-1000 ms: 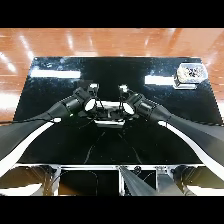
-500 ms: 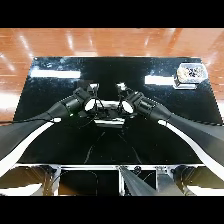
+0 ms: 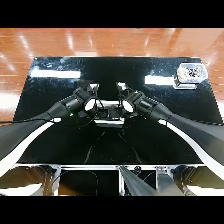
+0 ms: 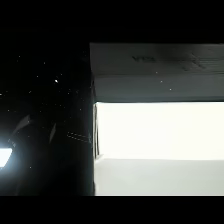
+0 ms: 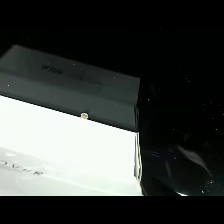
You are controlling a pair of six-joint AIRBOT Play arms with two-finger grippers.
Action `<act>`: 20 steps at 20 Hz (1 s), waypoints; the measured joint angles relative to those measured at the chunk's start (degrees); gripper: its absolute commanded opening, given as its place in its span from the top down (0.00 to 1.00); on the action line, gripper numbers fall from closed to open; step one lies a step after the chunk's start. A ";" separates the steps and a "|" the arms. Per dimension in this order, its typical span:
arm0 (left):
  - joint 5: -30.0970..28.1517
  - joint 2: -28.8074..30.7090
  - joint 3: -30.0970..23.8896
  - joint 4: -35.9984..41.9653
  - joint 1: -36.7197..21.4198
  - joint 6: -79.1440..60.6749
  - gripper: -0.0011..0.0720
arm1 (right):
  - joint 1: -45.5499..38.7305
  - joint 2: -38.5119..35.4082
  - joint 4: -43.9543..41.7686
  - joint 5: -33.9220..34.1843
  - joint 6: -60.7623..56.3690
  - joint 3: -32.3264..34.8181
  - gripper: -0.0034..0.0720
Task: Fold the box and place the chain.
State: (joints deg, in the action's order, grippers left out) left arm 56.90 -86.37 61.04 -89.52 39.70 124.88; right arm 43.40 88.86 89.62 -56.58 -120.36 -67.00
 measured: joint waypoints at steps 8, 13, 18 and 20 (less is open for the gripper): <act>0.00 0.00 0.00 0.00 0.00 0.00 0.96 | -0.83 0.46 2.21 0.15 -3.15 -0.04 0.42; 0.02 -0.02 0.00 0.02 0.00 0.00 0.96 | -0.90 1.55 2.47 0.13 -3.76 -0.04 0.42; 0.02 -0.02 0.00 0.02 0.00 0.00 0.96 | -0.90 2.27 2.45 0.22 -3.93 -0.11 0.42; 0.02 -0.02 0.00 0.02 0.00 0.00 0.96 | -0.90 2.38 2.45 0.20 -3.93 -0.11 0.42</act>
